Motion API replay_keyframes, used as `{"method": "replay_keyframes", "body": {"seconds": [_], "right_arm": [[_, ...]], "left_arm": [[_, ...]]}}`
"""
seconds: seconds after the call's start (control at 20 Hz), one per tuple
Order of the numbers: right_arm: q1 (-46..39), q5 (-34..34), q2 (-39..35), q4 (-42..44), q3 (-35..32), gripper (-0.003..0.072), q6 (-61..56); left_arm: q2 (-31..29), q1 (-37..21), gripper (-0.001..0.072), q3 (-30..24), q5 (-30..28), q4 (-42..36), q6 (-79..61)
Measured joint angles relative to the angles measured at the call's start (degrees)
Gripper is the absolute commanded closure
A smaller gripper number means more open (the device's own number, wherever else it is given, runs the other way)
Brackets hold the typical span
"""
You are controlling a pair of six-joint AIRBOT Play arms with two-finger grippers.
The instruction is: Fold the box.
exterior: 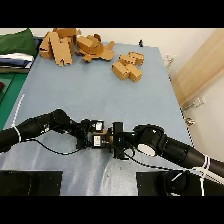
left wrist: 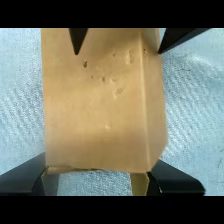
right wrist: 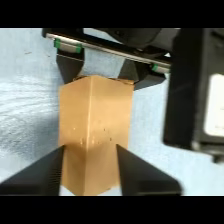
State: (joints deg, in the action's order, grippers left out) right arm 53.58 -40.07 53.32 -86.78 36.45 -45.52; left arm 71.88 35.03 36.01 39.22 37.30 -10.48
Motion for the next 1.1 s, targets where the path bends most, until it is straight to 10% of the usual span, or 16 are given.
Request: {"method": "replay_keyframes", "body": {"seconds": [1.1], "right_arm": [[0.1, 2.2, -0.2, -4.6, 0.0, 0.0466, -1.1]], "left_arm": [[0.0, 0.0, 0.0443, 0.0, -0.2, -0.1, 0.1]]}}
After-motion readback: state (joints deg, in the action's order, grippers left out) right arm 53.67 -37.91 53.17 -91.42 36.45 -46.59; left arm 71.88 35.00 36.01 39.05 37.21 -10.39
